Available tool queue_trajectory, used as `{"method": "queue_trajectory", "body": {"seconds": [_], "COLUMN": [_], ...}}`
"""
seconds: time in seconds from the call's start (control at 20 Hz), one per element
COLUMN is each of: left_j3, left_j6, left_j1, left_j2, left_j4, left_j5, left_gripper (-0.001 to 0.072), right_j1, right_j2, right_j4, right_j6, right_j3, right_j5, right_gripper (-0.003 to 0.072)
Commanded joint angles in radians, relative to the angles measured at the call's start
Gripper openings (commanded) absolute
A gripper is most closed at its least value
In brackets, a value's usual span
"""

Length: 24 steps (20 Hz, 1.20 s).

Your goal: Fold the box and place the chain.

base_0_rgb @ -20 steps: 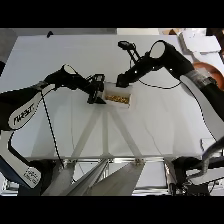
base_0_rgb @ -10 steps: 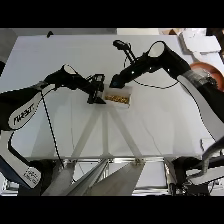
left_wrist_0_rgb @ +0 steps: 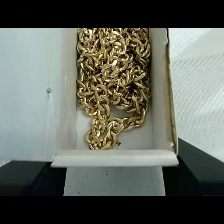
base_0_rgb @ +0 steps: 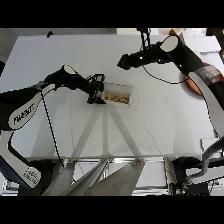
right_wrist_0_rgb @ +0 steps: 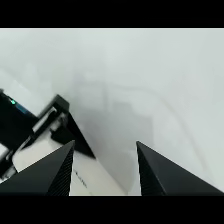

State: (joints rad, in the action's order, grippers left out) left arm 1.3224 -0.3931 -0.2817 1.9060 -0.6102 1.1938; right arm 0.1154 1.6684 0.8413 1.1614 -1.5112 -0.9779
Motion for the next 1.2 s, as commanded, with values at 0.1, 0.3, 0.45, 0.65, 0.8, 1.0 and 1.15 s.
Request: {"method": "queue_trajectory", "body": {"seconds": [0.1,0.3,0.45,0.65,0.8,1.0,1.15], "left_j3": [0.0,0.0,0.0,0.0,0.0,0.0,0.0], "left_j6": [0.0,0.0,0.0,0.0,0.0,0.0,0.0], "left_j1": [0.0,0.0,0.0,0.0,0.0,0.0,0.0], "left_j2": [0.0,0.0,0.0,0.0,0.0,0.0,0.0], "left_j4": [0.0,0.0,0.0,0.0,0.0,0.0,0.0], "left_j5": [0.0,0.0,0.0,0.0,0.0,0.0,0.0], "left_gripper": [0.0345,0.0345,0.0345,0.0345,0.0345,0.0345,0.0345], "right_j1": [0.011,0.058,0.085,0.108,0.126,0.133,0.156], "right_j2": [0.103,0.1,0.074,-0.052,-0.16,-0.261,-0.292], "right_j4": [-0.004,-0.011,-0.011,0.019,0.079,0.067,0.066], "right_j6": [0.031,-0.089,-0.174,-0.344,-0.418,-0.473,-0.53], "right_j3": [0.0,0.003,0.038,0.169,0.313,0.434,0.462], "right_j5": [-0.229,-0.265,-0.227,-0.052,0.142,0.276,0.266], "right_gripper": [0.0405,0.0406,0.0406,0.0405,0.0404,0.0404,0.0405]}}
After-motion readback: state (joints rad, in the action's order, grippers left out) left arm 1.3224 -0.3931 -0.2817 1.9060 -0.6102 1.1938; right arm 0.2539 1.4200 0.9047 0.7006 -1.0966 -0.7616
